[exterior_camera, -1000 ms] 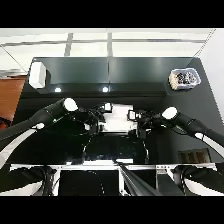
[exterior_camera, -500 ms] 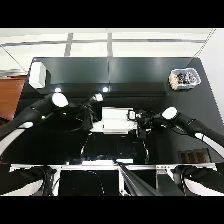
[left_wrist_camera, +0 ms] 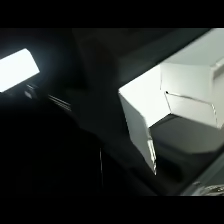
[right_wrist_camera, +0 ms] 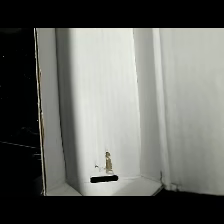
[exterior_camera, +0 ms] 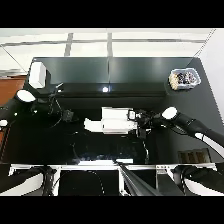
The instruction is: Fold the box and place the chain.
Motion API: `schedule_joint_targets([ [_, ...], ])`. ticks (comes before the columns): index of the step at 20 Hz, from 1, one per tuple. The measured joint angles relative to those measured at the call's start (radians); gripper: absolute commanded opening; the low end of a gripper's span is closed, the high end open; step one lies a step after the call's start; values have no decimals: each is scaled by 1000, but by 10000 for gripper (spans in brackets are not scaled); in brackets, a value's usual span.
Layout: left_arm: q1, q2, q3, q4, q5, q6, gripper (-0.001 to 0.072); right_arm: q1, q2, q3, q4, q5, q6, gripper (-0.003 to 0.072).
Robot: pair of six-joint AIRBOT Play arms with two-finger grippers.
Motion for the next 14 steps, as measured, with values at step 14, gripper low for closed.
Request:
schedule_joint_targets([
  [14, -119, -223, -80, -327, 11, -13, 112, 0, 0, 0, 0, 0, 0, 227],
])
